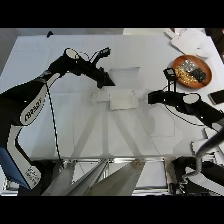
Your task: Fold the box and place the chain.
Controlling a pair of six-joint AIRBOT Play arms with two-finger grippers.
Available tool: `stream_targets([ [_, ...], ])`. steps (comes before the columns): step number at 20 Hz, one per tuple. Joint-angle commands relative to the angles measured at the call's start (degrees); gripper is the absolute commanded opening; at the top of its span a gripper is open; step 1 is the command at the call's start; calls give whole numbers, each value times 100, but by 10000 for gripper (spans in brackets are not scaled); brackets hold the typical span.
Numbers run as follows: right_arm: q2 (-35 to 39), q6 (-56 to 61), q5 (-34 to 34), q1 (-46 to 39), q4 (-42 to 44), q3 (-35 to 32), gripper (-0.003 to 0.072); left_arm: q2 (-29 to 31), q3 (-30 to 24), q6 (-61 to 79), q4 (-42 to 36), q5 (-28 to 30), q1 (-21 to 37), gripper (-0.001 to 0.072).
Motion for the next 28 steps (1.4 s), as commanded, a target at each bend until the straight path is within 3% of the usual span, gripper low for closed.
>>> stream_targets([
  [1,-4,0,13,2,2,0,9,7,4,20,-7,31,-4,11],
  [6,-4,-7,4,2,-15,0,9,7,4,20,149,50,-2,10],
  [11,-7,4,-592,2,-181,0,9,7,4,15,190,46,-2,10],
  [17,-7,20,-518,2,17,0,23,9,7,17,192,48,-2,10],
  [18,-4,20,-525,2,22,2,151,9,7,17,195,48,-2,10],
  [19,-4,20,-520,2,20,2,374,9,7,17,221,46,-2,10],
  [20,11,24,-496,2,24,11,509,13,7,13,271,24,-2,10],
  [24,632,22,-153,2,-9,57,516,330,7,-317,643,-160,55,8],
  [28,1705,24,-518,-4,-435,57,515,1209,4,-769,1517,-225,195,4],
])
